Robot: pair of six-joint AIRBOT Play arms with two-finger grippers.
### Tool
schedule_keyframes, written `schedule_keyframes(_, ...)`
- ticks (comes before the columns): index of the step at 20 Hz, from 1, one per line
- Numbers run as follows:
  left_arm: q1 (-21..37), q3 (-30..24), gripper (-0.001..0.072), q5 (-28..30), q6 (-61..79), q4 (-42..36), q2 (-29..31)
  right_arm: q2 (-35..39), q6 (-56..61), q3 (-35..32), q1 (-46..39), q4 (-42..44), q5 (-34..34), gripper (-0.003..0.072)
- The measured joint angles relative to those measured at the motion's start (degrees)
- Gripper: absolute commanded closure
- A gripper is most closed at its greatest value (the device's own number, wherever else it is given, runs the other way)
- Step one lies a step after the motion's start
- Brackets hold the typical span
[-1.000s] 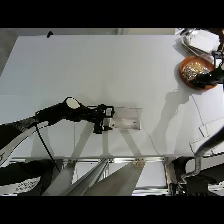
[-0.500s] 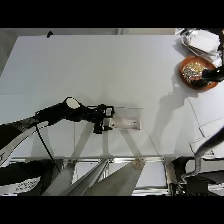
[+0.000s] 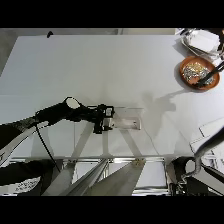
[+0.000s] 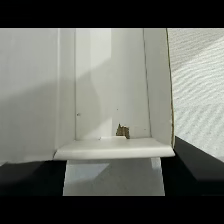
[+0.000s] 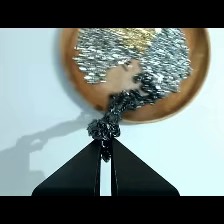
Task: Fold the box and place the chain.
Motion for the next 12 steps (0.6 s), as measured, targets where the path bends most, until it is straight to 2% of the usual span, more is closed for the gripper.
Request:
schedule_keyframes(6,0.00,0.00,0.0397,0.00,0.00,0.00,0.00,9.25,-0.92,0.00,0.00,10.01,8.79,0.0671)
schedule_keyframes(12,0.02,0.00,0.0397,0.00,0.00,0.00,0.00,13.90,-1.84,0.00,0.00,19.47,19.93,0.0670)
